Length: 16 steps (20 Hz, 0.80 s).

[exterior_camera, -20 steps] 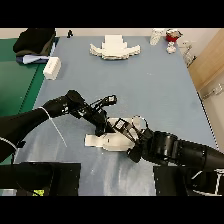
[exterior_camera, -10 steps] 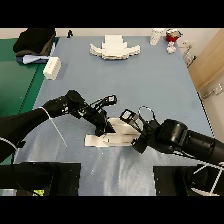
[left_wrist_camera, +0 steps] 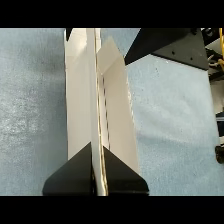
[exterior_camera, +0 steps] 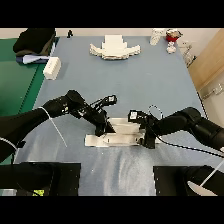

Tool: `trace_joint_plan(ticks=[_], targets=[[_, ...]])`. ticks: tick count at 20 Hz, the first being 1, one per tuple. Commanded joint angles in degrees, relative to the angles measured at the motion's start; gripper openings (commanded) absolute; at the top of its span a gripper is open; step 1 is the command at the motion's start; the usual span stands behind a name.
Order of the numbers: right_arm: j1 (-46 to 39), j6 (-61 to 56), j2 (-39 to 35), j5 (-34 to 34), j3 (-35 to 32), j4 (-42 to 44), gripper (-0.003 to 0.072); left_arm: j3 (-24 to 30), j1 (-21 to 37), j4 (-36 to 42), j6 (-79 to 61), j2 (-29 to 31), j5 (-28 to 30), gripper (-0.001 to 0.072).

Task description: Fold the box.

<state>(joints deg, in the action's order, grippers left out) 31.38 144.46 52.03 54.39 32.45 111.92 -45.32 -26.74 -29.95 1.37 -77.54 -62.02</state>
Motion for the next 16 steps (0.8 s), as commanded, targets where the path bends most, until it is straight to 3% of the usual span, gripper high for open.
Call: trace_joint_plan(ticks=[1,7,16], targets=[[-5.07,16.00,0.87,-0.04,-2.12,10.36,0.0720,0.02,-0.02,0.00,0.00,-0.04,0.00,0.0014],[-6.45,22.99,3.89,-1.53,-2.16,13.27,0.0720,0.02,-0.02,0.00,0.00,-0.04,0.00,0.0014],[-7.45,21.42,4.02,0.55,-2.16,12.63,0.0720,0.02,-0.02,0.00,0.00,-0.04,0.02,0.0014]])
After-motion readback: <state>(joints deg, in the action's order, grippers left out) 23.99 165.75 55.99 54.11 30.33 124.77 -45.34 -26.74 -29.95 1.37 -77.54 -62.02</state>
